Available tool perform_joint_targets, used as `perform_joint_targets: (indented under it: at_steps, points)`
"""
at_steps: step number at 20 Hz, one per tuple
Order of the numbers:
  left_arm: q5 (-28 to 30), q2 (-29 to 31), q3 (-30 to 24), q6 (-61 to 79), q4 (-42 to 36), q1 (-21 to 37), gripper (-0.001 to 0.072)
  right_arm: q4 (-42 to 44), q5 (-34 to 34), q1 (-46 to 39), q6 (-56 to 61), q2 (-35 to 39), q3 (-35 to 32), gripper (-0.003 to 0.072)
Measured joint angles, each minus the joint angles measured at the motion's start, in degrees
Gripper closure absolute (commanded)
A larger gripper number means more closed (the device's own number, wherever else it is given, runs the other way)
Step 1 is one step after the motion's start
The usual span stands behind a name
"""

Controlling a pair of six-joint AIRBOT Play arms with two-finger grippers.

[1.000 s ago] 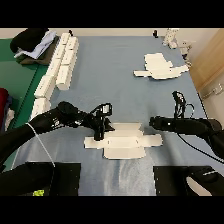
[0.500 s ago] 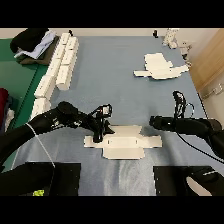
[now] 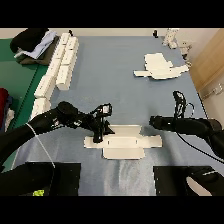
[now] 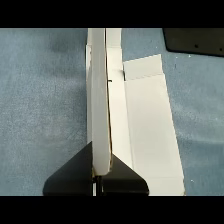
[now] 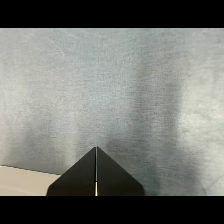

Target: Fold the box.

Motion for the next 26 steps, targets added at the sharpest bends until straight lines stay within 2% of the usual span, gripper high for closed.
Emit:
perform_joint_targets:
  at_steps: [3, 7, 10, 13, 14, 15, 16, 17, 20, 26]
  points:
    - [0.0, 0.0, 0.0, -0.2, 0.0, 0.0, 0.0693, 0.0, -1.3, 0.0, 0.0, 0.2, 0.6, 0.0685]
    - [0.0, 0.0, 0.0, -0.3, 0.0, 0.0, 0.0693, -1.5, -9.6, 2.0, -0.7, 3.9, 4.7, 0.0686]
    - [0.0, 0.0, 0.0, -0.3, 0.0, 0.0, 0.0693, -5.5, -18.6, 7.6, 2.8, 10.2, 6.4, 0.0686]
    - [0.0, 0.0, 0.0, -0.3, 0.0, 0.0, 0.0693, -6.7, -26.0, 17.7, 3.7, 17.0, 5.0, 0.0668]
    - [0.0, 0.0, 0.0, -0.3, 0.0, 0.0, 0.0693, -6.9, -27.3, 21.5, 2.6, 18.7, 4.2, 0.0498]
    - [0.0, 0.0, 0.0, -0.3, 0.0, 0.0, 0.0693, -7.3, -28.0, 25.6, 0.7, 19.9, 3.3, 0.0293]
    - [0.0, 0.0, 0.0, -0.3, 0.0, 0.0, 0.0693, -8.0, -28.4, 29.2, -1.4, 20.4, 2.5, 0.0194]
    - [0.0, 0.0, 0.0, -0.3, 0.0, 0.0, 0.0693, -8.8, -28.1, 32.7, -4.2, 20.3, 1.8, 0.0158]
    - [0.0, 0.0, 0.0, -0.3, 0.0, 0.0, 0.0693, -12.4, -25.0, 40.5, -12.1, 16.6, 0.5, 0.0154]
    - [0.0, 0.0, 0.0, -0.3, 0.0, 0.0, 0.0693, -21.0, -15.0, 49.6, -21.6, 2.9, -0.2, 0.0154]
